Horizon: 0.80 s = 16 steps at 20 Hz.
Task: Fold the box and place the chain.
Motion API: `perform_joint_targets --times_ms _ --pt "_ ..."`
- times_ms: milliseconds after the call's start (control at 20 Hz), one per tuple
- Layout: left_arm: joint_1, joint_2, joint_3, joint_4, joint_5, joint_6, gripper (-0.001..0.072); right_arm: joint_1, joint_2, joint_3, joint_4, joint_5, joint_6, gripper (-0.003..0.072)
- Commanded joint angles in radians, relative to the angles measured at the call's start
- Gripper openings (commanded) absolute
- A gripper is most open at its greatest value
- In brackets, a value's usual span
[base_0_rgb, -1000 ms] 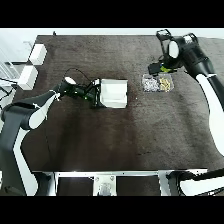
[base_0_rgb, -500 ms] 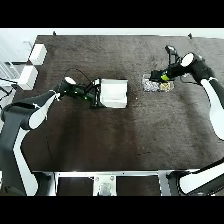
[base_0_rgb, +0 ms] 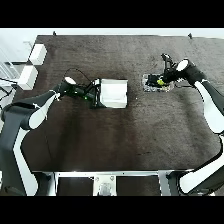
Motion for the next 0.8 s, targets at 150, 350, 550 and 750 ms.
perform_joint_targets --times_ms 150,350,550,750 --pt "0.000 0.000 0.001 0.000 0.000 0.000 0.0178 -0.004 -0.003 0.000 -0.026 -0.003 0.013 0.0308" --pt "0.000 0.000 0.001 0.000 0.000 0.000 0.0178 -0.024 0.010 0.000 -0.024 0.003 0.035 0.0266" --pt "0.000 0.000 0.001 0.000 0.000 0.000 0.0178 -0.030 0.016 0.003 -0.026 0.006 0.035 0.0261" --pt "0.000 0.000 0.001 0.000 0.000 0.000 0.0178 -0.029 0.069 0.007 -0.019 0.007 0.027 0.0258"
